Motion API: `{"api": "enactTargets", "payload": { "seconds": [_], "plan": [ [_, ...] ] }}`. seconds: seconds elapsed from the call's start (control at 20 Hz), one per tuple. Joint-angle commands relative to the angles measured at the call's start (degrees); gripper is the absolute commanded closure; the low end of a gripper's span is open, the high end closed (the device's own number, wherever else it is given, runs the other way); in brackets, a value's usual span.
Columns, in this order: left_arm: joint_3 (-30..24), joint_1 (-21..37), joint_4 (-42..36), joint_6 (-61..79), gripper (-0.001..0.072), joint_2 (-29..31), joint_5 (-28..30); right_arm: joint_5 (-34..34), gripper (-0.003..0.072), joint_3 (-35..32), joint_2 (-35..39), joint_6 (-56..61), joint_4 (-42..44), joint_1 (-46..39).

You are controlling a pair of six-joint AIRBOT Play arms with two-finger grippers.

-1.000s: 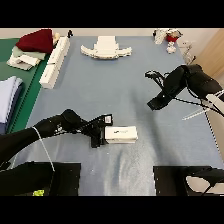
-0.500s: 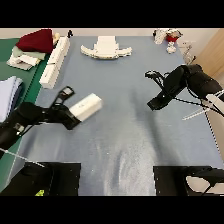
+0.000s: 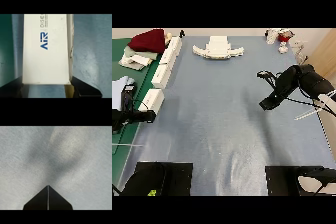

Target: Fold the box.

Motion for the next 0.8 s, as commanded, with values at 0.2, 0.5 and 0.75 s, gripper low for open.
{"api": "enactTargets", "payload": {
  "seconds": [0.2, 0.5, 0.75],
  "plan": [
    [8.3, -3.5, -4.0, 3.1, 0.0294, -15.7, 8.2, 0.0, 0.0679, 0.0, 0.0, 0.0, 0.0, 0.0],
    [17.5, -6.1, -6.6, 2.6, 0.0294, -27.5, 9.6, 0.0, 0.068, 0.0, 0.0, 0.0, 0.0, 0.0],
    [21.6, -6.7, -6.8, 2.6, 0.0294, -31.8, 10.1, 0.0, 0.0679, 0.0, 0.0, 0.0, 0.0, 0.0]
  ]
}}
